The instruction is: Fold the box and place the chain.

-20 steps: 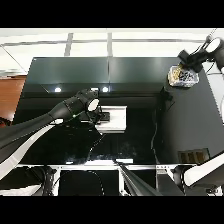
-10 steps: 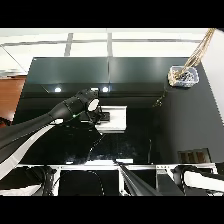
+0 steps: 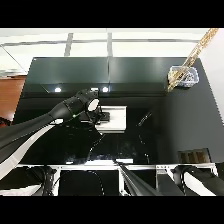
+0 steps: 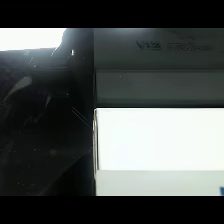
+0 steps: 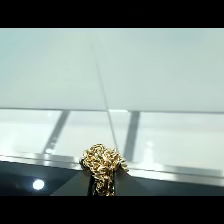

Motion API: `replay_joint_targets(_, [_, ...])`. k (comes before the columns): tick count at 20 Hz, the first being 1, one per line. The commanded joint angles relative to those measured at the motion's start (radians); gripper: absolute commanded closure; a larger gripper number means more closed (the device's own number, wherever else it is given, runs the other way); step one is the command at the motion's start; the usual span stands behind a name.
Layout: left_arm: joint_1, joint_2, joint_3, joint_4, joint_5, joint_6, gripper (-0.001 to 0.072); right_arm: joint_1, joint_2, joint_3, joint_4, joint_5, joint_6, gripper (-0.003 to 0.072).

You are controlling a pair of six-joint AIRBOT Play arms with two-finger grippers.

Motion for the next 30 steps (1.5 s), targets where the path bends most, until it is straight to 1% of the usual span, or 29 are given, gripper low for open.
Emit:
replay_joint_targets(1, [0.000, 0.000, 0.000, 0.000, -0.003, 0.000, 0.0682, 0.031, 0.064, 0.000, 0.116, 0.026, -0.026, 0.0675])
replay_joint_targets(2, [0.000, 0.000, 0.000, 0.000, -0.003, 0.000, 0.0682, 0.039, 0.069, 0.000, 0.142, 0.053, -0.029, 0.0674])
replay_joint_targets(4, [0.000, 0.000, 0.000, 0.000, -0.003, 0.000, 0.0682, 0.069, 0.068, -0.001, 0.196, 0.146, -0.029, 0.0673])
replay_joint_targets(7, [0.000, 0.000, 0.000, 0.000, -0.003, 0.000, 0.0682, 0.160, 0.068, -0.003, 0.198, 0.281, -0.028, 0.0672])
replay_joint_targets(9, [0.000, 0.000, 0.000, 0.000, -0.003, 0.000, 0.0682, 0.223, 0.068, -0.003, 0.197, 0.327, -0.028, 0.0672])
replay_joint_targets(11, [0.000, 0.000, 0.000, 0.000, -0.003, 0.000, 0.0681, 0.269, 0.066, -0.003, 0.194, 0.349, -0.027, 0.0672])
replay_joint_targets(13, [0.000, 0.000, 0.000, 0.000, -0.005, 0.000, 0.0682, 0.298, 0.066, -0.008, 0.194, 0.347, -0.024, 0.0672])
replay_joint_targets(17, [0.000, 0.000, 0.000, 0.000, -0.006, 0.000, 0.0682, 0.327, 0.053, -0.055, 0.206, 0.320, -0.008, 0.0672])
replay_joint_targets(19, [0.000, 0.000, 0.000, 0.000, -0.006, 0.000, 0.0682, 0.329, 0.026, -0.057, 0.267, 0.309, -0.009, 0.0672])
replay_joint_targets(21, [0.000, 0.000, 0.000, 0.000, -0.005, 0.000, 0.0682, 0.330, -0.004, -0.057, 0.339, 0.272, -0.009, 0.0672])
replay_joint_targets(23, [0.000, 0.000, 0.000, 0.000, -0.005, 0.000, 0.0681, 0.344, -0.033, -0.057, 0.378, 0.241, -0.010, 0.0672])
replay_joint_targets(27, [0.000, 0.000, 0.000, 0.000, -0.006, 0.000, 0.0682, 0.391, -0.071, -0.057, 0.370, 0.215, -0.021, 0.0672])
replay_joint_targets(30, [0.000, 0.000, 0.000, 0.000, -0.006, 0.000, 0.0682, 0.395, -0.090, -0.066, 0.345, 0.238, -0.021, 0.0672])
